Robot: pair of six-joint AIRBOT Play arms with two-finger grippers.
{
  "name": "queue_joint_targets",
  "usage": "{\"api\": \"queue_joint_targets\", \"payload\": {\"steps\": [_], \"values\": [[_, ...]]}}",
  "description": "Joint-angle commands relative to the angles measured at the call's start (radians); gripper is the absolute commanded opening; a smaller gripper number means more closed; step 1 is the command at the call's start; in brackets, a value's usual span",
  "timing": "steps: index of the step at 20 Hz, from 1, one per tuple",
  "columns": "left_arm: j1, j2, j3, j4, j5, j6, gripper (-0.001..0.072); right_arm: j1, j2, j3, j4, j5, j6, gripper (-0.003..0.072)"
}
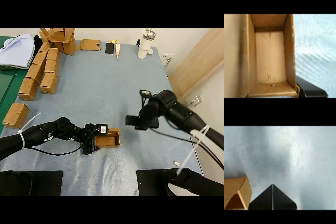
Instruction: Fold the box.
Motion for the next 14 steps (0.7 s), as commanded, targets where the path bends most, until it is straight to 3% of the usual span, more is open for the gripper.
{"api": "queue_joint_targets", "payload": {"steps": [1, 3, 5, 9, 14], "values": [[0.0, 0.001, 0.001, 0.0, 0.0, 0.0, 0.061, -0.314, -0.088, 0.001, 0.463, 0.153, -0.46, 0.0002], [0.0, 0.001, 0.001, 0.0, 0.0, 0.0, 0.0609, -0.447, -0.205, 0.001, 0.788, 0.121, -0.713, 0.0002], [0.0, 0.001, 0.001, 0.0, 0.0, 0.0, 0.0609, -0.469, -0.329, 0.006, 0.944, 0.063, -0.879, 0.0001], [0.0, 0.001, 0.001, 0.0, -0.001, 0.0, 0.061, -0.33, -0.489, 0.09, 1.007, -0.017, -1.1, 0.0002], [0.0, 0.001, 0.001, 0.0, 0.0, 0.0, 0.0609, -0.125, -0.441, 0.166, 0.99, -0.065, -1.314, 0.0002]]}}
